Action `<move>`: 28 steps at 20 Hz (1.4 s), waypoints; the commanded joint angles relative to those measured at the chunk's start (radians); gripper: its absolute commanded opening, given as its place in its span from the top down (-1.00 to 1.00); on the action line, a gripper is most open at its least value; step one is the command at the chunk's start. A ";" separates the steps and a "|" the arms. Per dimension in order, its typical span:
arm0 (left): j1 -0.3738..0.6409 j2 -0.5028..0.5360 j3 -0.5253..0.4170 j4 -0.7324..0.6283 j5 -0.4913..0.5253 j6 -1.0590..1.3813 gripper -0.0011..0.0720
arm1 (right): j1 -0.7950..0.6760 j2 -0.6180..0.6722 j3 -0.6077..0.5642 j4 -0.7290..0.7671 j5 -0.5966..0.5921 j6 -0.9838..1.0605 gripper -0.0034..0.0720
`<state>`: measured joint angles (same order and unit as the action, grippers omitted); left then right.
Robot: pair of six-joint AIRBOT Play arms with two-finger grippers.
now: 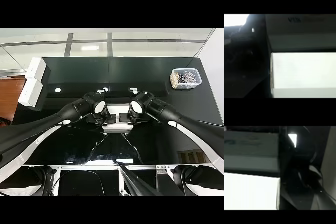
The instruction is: Fold the box and place the chain.
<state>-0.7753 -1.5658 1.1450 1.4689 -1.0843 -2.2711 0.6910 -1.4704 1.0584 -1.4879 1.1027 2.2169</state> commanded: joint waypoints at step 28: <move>0.000 0.000 0.000 0.007 0.001 0.004 0.90 | -0.335 0.384 0.074 -0.661 0.101 -0.224 -0.26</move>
<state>-0.7753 -1.5658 1.1450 1.4761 -1.0836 -2.2665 0.5056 -1.1160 1.1580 -2.0327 1.3045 2.0151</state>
